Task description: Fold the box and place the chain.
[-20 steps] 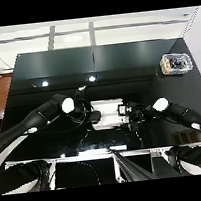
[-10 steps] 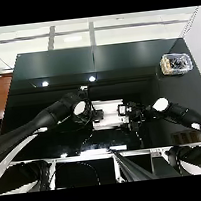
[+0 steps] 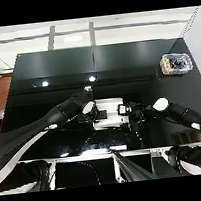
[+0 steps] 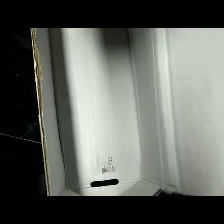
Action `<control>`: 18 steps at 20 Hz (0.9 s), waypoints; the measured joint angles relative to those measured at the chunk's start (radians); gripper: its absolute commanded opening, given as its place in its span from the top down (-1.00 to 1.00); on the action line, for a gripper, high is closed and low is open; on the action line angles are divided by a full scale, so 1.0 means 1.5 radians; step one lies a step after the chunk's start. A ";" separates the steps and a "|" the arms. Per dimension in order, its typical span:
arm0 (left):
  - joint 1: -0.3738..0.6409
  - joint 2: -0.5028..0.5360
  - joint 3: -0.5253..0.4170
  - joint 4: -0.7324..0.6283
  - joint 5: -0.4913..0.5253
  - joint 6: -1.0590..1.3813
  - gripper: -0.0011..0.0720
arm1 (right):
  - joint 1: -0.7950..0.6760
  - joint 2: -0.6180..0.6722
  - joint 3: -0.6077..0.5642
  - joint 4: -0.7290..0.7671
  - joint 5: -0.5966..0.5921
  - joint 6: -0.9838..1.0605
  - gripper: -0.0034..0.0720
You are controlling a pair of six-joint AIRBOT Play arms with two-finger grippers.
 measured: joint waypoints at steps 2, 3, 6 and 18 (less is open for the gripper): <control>-0.001 -0.001 0.003 0.002 -0.002 -0.006 0.90 | 0.000 0.000 0.000 0.001 0.000 0.002 -0.21; -0.001 -0.002 0.004 0.001 -0.004 -0.006 0.90 | 0.000 0.000 0.000 0.001 0.000 0.002 -0.21; -0.001 -0.002 0.011 -0.006 -0.005 -0.003 0.26 | 0.000 0.000 0.000 -0.001 0.000 -0.002 -0.21; -0.001 -0.010 0.018 -0.008 -0.029 -0.004 0.17 | 0.000 0.000 0.000 -0.001 0.001 -0.001 -0.21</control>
